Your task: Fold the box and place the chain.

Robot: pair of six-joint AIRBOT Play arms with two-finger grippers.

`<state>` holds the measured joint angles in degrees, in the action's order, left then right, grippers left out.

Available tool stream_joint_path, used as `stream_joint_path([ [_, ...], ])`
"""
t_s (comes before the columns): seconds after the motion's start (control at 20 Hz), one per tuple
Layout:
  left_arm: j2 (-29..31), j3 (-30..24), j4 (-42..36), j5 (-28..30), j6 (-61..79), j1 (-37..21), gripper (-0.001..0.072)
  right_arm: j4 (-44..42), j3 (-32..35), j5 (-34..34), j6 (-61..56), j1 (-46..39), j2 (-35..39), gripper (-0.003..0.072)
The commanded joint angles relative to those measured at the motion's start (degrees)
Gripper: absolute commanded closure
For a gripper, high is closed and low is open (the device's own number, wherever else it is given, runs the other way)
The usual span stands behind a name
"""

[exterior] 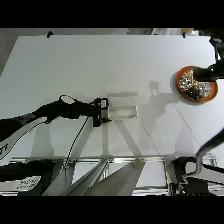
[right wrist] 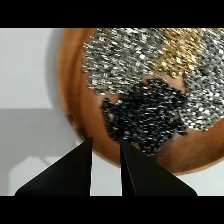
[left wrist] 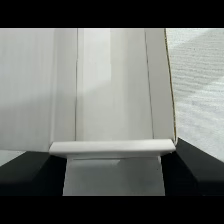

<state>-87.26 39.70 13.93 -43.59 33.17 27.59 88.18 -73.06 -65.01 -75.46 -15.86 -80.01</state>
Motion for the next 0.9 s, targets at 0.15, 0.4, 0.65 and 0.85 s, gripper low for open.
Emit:
stream_joint_path([
  [0.15, 0.0, 0.0, 0.0, 0.0, 0.0, 0.0, 0.0698, 0.4, -0.1, -1.8, 4.2, -3.3, -7.6, 0.0487],
  [0.4, 0.0, 0.0, 0.0, 0.0, 0.0, 0.0, 0.0698, 0.8, -0.1, -3.7, 3.8, -3.3, -11.7, 0.0501],
  [0.65, 0.0, 0.0, 0.0, 0.0, 0.0, 0.0, 0.0698, 3.6, -0.1, -3.7, 3.3, -3.3, -11.8, 0.0525],
  [0.85, 0.0, 0.0, 0.0, 0.0, 0.0, 0.0, 0.0698, 3.3, -0.1, -3.4, 3.3, -3.3, -11.8, 0.0525],
])
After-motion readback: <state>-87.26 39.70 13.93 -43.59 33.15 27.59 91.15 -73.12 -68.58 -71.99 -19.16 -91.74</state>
